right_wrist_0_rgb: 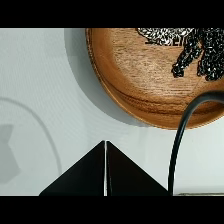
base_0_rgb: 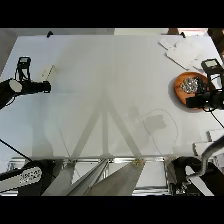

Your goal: Fold the box and place the chain.

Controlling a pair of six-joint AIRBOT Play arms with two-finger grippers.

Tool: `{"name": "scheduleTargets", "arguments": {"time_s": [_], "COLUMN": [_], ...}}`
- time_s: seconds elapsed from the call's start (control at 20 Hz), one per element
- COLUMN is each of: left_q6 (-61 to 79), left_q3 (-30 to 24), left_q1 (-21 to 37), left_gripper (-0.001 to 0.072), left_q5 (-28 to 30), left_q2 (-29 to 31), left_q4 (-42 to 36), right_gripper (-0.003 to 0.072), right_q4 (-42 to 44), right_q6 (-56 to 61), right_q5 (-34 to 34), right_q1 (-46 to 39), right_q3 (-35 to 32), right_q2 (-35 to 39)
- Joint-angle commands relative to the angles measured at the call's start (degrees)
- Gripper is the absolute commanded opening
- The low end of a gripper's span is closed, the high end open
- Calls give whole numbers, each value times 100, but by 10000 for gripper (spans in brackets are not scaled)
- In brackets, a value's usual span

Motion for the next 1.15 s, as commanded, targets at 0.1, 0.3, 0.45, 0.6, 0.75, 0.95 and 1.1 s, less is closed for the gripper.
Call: {"name": "scheduleTargets", "arguments": {"time_s": [0.1, 0.3, 0.45, 0.6, 0.75, 0.95, 1.1], "left_q6": [382, 505, 658, 695, 697, 693, 693], "left_q3": [0, 0, 0, 0, 0, 0, 0], "left_q1": [4, 7, 7, 4, 4, -162, -535], "left_gripper": [606, 695, 695, 695, 694, 693, 693], "left_q5": [9, -214, -354, -391, -463, -686, -824], "left_q2": [-199, 11, 350, 946, 1722, 2625, 3049], "left_q4": [9, 76, 74, 74, 59, 4, 2], "right_gripper": [9, 9, 9, 9, 9, 9, 9], "right_q4": [0, 0, 0, 0, 0, 0, 0], "right_q6": [0, 0, 0, 0, 0, 0, 0], "right_q5": [0, 0, 0, 0, 0, 0, 0], "right_q1": [-2, -2, -2, -2, -2, -2, -2], "right_q3": [4, 4, 4, 4, 4, 4, 4], "right_q2": [4, 4, 4, 4, 4, 4, 4]}}
